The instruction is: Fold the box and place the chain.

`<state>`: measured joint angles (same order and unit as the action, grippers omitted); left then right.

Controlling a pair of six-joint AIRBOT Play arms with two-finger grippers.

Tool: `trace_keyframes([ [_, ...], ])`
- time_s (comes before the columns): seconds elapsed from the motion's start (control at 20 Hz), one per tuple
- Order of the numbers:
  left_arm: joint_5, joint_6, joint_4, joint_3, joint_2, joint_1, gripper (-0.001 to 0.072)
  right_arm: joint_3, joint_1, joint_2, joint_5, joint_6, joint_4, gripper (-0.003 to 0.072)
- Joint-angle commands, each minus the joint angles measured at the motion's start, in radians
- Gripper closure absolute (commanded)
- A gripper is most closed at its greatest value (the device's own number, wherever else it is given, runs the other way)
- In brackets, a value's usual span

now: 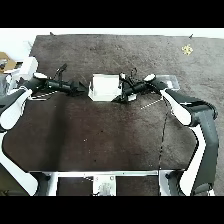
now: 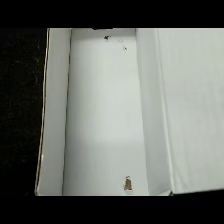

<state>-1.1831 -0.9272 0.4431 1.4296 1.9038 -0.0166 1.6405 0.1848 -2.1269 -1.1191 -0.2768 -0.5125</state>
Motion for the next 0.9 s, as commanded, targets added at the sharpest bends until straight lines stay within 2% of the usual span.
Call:
trace_keyframes([
  [0.0, -0.020, 0.000, -0.003, 0.056, 0.000, -0.043, 0.0249, 0.000, 0.000, 0.000, 0.000, 0.000, 0.000, 0.0320],
  [0.15, -0.003, -0.021, 0.036, 0.096, 0.000, -0.082, 0.0249, 0.000, 0.000, 0.000, 0.000, 0.000, 0.000, 0.0320],
  [0.35, 0.005, -0.150, 0.225, 0.151, 0.000, -0.128, 0.0249, 0.001, 0.000, 0.000, 0.000, 0.000, 0.000, 0.0319],
  [0.45, 0.001, -0.200, 0.277, 0.168, 0.000, -0.142, 0.0249, 0.000, 0.000, 0.000, 0.000, 0.000, 0.000, 0.0320],
  [0.7, 0.016, -0.274, 0.340, 0.209, -0.001, -0.181, 0.0250, 0.001, 0.000, 0.000, 0.000, 0.000, 0.000, 0.0319],
  [0.85, 0.016, -0.420, 0.478, 0.245, 0.000, -0.227, 0.0250, 0.000, 0.000, 0.000, 0.000, 0.000, 0.000, 0.0320],
])
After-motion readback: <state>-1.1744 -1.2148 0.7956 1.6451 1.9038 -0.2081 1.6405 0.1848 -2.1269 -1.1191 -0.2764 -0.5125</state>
